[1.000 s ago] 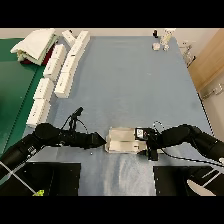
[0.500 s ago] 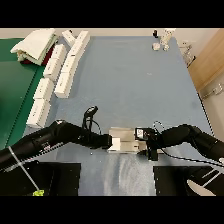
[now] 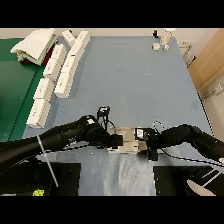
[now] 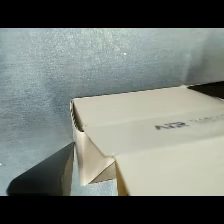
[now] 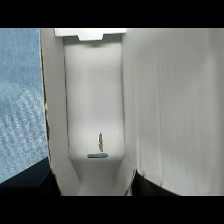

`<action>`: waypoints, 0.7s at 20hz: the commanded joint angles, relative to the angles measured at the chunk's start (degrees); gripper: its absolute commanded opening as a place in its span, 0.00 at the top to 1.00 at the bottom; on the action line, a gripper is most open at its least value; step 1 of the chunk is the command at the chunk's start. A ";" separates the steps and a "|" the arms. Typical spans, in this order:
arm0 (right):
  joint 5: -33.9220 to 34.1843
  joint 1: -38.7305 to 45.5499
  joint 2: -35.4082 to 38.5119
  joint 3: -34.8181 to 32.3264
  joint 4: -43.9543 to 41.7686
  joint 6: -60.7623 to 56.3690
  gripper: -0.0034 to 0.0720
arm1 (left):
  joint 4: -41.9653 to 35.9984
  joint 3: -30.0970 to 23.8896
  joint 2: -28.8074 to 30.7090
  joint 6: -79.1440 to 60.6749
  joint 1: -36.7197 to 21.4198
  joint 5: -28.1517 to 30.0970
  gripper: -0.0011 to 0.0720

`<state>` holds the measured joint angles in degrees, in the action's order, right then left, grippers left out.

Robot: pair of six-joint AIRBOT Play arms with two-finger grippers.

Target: Fold the box.

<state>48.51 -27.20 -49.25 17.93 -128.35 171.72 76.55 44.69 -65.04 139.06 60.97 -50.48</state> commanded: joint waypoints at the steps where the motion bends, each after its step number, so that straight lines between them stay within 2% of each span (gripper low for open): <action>1: -0.02 -0.04 0.04 0.04 0.00 -0.02 0.26 | 4.83 5.44 -5.51 5.53 1.57 -5.75 0.47; 6: -0.02 -0.04 0.04 0.04 0.00 -0.02 0.26 | 7.23 8.98 -10.16 9.09 1.57 -8.15 0.47; 8: -0.02 -0.04 0.04 0.02 0.00 -0.02 0.26 | 7.26 9.35 -11.45 9.09 1.90 -8.57 0.53; 10: -0.02 -0.04 0.04 0.04 0.00 -0.02 0.26 | 7.28 9.35 -11.96 9.62 2.54 -8.50 0.53; 11: -0.02 -0.04 0.02 0.04 0.00 -0.02 0.26 | 7.34 9.35 -12.15 10.34 2.71 -8.55 0.67; 12: -0.02 -0.04 0.04 0.04 0.00 -0.02 0.26 | 7.69 9.35 -12.17 10.05 2.99 -8.44 0.96; 14: -0.02 -0.04 0.04 0.04 0.00 -0.02 0.26 | 8.37 9.35 -12.17 11.96 3.10 -8.50 0.97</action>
<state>48.51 -27.18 -49.23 17.93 -128.18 171.74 84.40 53.82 -76.71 148.97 63.72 -59.57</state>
